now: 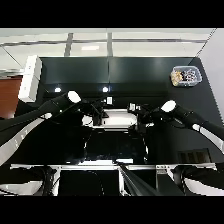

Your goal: Fold the box and place the chain.

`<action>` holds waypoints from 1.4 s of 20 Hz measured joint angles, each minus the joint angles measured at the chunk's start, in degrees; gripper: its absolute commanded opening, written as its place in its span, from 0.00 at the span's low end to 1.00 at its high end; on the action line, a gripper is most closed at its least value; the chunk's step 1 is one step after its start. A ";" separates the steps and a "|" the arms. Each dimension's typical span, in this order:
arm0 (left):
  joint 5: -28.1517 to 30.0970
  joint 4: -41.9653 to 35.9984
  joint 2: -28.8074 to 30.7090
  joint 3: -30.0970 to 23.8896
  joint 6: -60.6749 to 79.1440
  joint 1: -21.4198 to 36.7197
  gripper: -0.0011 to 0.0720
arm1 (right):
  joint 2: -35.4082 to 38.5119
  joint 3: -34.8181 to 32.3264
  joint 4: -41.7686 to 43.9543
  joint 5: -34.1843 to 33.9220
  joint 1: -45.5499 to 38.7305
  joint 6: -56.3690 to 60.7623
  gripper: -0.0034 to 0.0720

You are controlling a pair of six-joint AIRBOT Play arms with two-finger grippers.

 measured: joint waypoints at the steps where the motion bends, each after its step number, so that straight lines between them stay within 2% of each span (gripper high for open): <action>1: 0.00 0.00 0.00 0.00 0.02 -0.02 0.05 | 0.00 0.00 -0.31 0.04 0.00 0.02 0.88; 28: -0.07 0.02 0.00 0.00 0.02 -0.02 0.05 | 0.17 -0.07 -1.73 1.81 -0.50 0.09 0.88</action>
